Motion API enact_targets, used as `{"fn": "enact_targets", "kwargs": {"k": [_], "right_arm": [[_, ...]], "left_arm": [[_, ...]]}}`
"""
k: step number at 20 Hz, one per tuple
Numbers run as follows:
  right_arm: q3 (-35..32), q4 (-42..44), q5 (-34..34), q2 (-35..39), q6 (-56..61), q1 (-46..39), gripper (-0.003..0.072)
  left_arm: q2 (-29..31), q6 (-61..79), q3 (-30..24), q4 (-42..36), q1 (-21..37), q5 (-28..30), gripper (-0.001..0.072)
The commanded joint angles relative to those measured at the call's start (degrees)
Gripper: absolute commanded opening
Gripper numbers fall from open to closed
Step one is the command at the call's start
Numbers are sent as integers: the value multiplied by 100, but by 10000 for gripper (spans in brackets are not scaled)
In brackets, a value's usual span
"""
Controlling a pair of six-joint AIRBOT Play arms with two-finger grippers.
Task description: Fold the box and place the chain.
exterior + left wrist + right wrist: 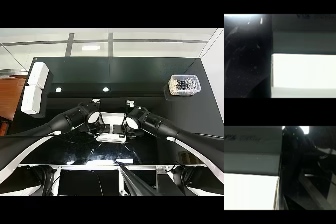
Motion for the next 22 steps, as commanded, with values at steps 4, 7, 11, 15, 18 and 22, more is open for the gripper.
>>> {"fn": "enact_targets", "kwargs": {"k": [4, 7, 11, 15, 18, 22], "right_arm": [[15, 15, 31, -101, 2, -28, 229], [15, -7, -11, -107, 2, -50, 229], [15, -13, -42, -107, -42, -48, 119], [17, -9, -33, -107, -39, -48, 27], [17, -11, -31, -107, -39, -48, 27], [20, -28, 70, -107, -22, -50, 272]], "left_arm": [[-4, 2, 2, 4, -4, -2, 32], [-4, 2, 2, 4, -4, -2, 32], [-4, 2, 2, 4, -4, -2, 32], [-4, 2, 2, 4, -4, 4, 32], [-4, 2, 2, 4, -4, 9, 32], [-4, 2, 2, 4, -4, 7, 32]]}}
